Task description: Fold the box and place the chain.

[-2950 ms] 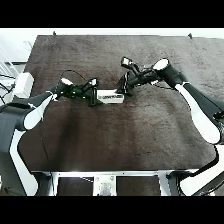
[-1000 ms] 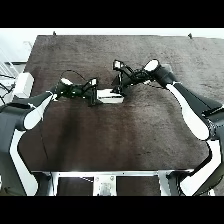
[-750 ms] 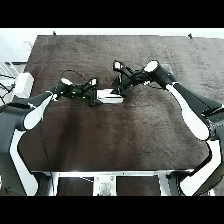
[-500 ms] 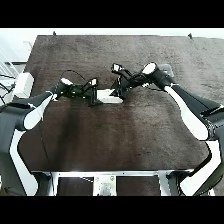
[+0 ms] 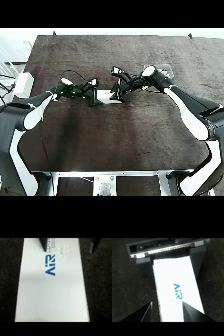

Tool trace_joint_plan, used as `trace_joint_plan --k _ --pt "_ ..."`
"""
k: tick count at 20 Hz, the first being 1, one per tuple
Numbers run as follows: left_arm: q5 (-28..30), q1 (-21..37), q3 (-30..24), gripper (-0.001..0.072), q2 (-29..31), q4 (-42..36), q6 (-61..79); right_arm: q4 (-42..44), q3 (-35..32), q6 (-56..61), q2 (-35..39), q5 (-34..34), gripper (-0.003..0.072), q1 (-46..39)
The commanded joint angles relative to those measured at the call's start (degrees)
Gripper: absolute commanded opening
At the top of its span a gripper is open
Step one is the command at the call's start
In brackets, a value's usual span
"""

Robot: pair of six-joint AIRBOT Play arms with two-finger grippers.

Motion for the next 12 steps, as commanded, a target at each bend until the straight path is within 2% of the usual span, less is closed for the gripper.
trace_joint_plan --k 1,3,6,7,8,12 --pt "0.1 0.0 0.0 0.0306 0.0 -0.1 -0.1 7.6 0.6 -2.9 0.1 3.5 0.0434 -2.1" --pt "0.1 0.0 0.0 0.0306 0.0 -0.1 -0.1 14.1 0.7 -4.0 0.1 5.4 0.0417 -3.7" --pt "0.1 0.0 0.0 0.0306 0.0 -0.1 -0.1 15.2 0.4 -4.2 -0.1 5.5 0.0099 -4.8" --pt "0.0 0.0 0.0 0.0306 0.0 -0.1 -0.1 15.1 -0.2 -4.0 -0.2 5.5 0.0033 -4.7" --pt "0.1 0.0 0.0 0.0306 0.0 -0.1 -0.1 15.1 -0.8 -3.1 -0.6 5.3 0.0011 -4.6" --pt "0.1 0.0 0.0 0.0306 0.0 -0.1 -0.1 8.9 -1.3 3.5 -4.5 3.9 0.001 -3.3"
